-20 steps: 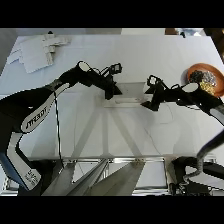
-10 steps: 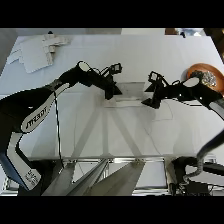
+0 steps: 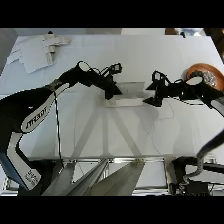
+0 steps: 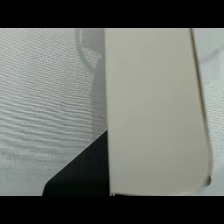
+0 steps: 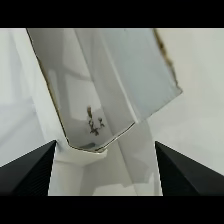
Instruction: Fold the box and place the chain.
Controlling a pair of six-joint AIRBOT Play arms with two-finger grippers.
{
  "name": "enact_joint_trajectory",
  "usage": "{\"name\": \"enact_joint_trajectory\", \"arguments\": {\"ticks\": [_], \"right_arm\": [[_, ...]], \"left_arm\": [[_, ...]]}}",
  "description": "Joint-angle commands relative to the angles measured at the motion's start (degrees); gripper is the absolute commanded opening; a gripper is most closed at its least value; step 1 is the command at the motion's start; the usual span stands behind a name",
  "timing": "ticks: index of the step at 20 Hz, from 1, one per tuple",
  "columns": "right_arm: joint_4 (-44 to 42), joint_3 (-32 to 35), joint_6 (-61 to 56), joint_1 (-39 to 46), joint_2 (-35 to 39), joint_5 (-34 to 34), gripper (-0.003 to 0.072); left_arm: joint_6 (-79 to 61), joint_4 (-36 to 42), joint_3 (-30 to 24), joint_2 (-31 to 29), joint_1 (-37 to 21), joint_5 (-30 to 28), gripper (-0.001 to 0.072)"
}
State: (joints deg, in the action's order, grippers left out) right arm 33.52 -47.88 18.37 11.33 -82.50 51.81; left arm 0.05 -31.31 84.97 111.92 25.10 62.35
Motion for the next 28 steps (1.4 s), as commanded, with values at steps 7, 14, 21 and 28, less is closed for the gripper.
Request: {"name": "enact_joint_trajectory", "arguments": {"ticks": [7,14,21,28], "right_arm": [[-1.9,-2.7,3.6,0.1,-2.8,1.3,0.0698],[-1.9,-5.0,4.8,0.1,-7.8,7.5,0.0698],[-1.8,-5.0,5.7,0.1,-9.8,10.4,0.0698],[3.1,-5.0,6.6,-1.5,-9.8,12.5,0.0698]], "left_arm": [[0.0,0.0,0.0,0.0,0.0,0.0,0.0011],[0.0,0.0,0.0,0.0,0.0,0.0,0.0011],[0.0,0.0,0.0,0.0,0.0,0.0,0.0011],[0.0,0.0,0.0,0.0,0.0,0.0,0.0011]]}}
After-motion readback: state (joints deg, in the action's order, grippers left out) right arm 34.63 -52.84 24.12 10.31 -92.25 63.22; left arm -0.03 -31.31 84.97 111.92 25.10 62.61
